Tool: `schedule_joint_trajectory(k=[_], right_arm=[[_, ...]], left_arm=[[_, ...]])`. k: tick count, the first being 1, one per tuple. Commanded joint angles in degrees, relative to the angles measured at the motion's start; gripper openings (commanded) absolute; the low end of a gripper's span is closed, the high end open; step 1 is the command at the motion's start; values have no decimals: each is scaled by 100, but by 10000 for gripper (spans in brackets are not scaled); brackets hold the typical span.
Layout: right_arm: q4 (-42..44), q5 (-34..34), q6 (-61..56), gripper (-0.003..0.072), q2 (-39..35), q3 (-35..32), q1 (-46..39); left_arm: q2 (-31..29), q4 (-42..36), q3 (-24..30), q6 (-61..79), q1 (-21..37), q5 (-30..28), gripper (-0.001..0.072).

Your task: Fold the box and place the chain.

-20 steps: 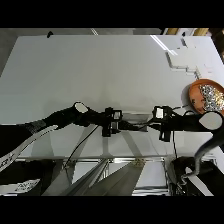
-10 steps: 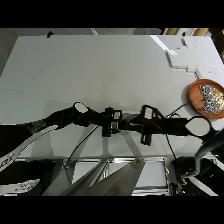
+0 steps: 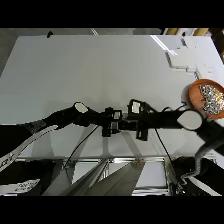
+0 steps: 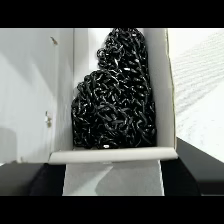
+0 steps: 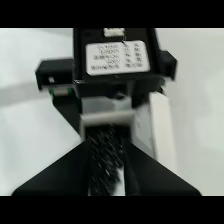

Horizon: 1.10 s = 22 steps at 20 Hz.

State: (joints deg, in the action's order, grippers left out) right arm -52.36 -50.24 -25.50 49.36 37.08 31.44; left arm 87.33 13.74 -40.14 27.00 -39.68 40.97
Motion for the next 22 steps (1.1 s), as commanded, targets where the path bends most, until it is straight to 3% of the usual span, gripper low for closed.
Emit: schedule_joint_trajectory(k=[1, 5, 9, 14, 22], right_arm=[[-1888, -1493, -566, 273, 15, 1056, -595], [-2481, -1495, 601, 266, -4, 1224, -1707], [-2483, -1434, 822, 266, 299, 793, -2503], [-2085, -1117, 2277, 266, 925, -66, -2579], [-1875, -817, 2752, 247, 1770, -120, -2579]], left_arm=[[-2, 2, 0, 2, -4, 0, 273], [-2, 2, 0, 2, -4, 0, 273], [-2, 2, 0, 0, -4, 0, 273], [-2, 2, 0, 2, -4, 0, 273], [-2, 2, 0, 2, -4, 0, 273]])
